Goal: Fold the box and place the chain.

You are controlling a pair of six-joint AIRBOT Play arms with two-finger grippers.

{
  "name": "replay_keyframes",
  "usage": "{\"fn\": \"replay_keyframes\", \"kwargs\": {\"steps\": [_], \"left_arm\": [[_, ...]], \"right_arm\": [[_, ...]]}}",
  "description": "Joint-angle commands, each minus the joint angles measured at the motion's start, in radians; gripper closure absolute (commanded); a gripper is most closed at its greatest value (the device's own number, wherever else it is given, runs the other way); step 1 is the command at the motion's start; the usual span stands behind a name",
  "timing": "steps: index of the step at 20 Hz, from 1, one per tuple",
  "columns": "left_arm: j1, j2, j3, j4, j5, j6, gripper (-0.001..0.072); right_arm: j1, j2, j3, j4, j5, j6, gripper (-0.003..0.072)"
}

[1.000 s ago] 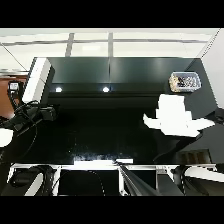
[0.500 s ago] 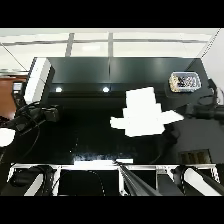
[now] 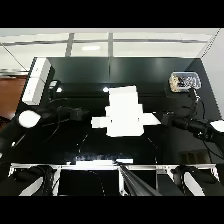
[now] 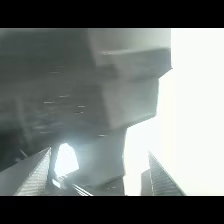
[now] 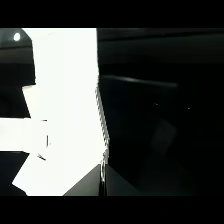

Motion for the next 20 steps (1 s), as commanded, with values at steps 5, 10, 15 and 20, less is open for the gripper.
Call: {"fn": "replay_keyframes", "kwargs": {"steps": [5,10,15,20], "left_arm": [[-0.012,-0.423,0.28,-0.365,-0.222,0.27,-0.0001],[-0.002,-0.593,0.422,-0.355,-0.297,0.283,-0.0002],[0.001,-0.696,0.522,-0.358,-0.388,0.294,-0.0001],[0.001,-0.791,0.602,-0.393,-0.618,0.426,-0.0002]], "right_arm": [[0.035,0.014,-0.016,0.017,-0.028,0.0,0.0678],[0.035,0.014,-0.016,0.014,-0.017,0.009,0.0678],[0.035,0.014,-0.016,0.014,-0.017,0.023,0.0678],[0.035,0.014,-0.016,0.013,-0.017,0.023,0.0678]]}}
